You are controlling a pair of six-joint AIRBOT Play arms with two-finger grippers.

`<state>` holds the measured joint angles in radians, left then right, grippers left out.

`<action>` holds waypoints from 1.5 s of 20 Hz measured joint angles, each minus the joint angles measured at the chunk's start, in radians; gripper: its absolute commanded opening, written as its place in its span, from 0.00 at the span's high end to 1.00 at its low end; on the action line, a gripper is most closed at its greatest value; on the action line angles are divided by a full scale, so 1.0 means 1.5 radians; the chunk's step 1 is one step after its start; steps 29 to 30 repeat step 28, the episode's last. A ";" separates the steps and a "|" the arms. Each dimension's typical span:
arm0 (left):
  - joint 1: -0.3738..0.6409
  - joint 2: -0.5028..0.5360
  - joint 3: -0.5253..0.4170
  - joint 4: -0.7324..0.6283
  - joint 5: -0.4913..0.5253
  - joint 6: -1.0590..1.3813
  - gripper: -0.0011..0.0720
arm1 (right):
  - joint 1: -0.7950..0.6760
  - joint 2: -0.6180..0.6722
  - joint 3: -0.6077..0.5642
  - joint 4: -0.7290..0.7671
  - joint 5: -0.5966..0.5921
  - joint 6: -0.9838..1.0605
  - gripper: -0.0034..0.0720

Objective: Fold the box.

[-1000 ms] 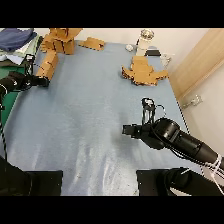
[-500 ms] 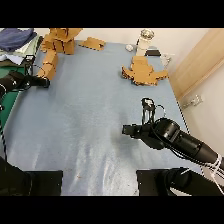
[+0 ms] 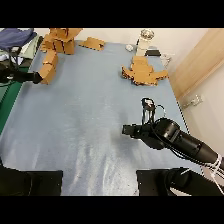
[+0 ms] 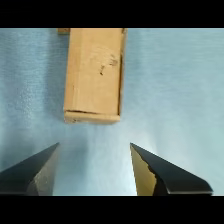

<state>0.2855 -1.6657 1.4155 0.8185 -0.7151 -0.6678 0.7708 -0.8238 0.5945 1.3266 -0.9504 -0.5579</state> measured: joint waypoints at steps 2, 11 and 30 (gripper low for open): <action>0.009 0.043 0.000 0.000 -0.073 -0.022 0.98 | -0.007 -0.002 0.003 0.010 0.000 0.000 0.95; -0.136 0.227 -0.106 0.052 -0.307 -0.175 0.98 | -0.147 -0.166 0.201 0.170 -0.004 -0.249 0.95; -0.395 0.370 -0.353 0.109 -0.212 -0.351 0.97 | -0.176 -0.395 0.413 0.292 -0.121 -0.434 0.95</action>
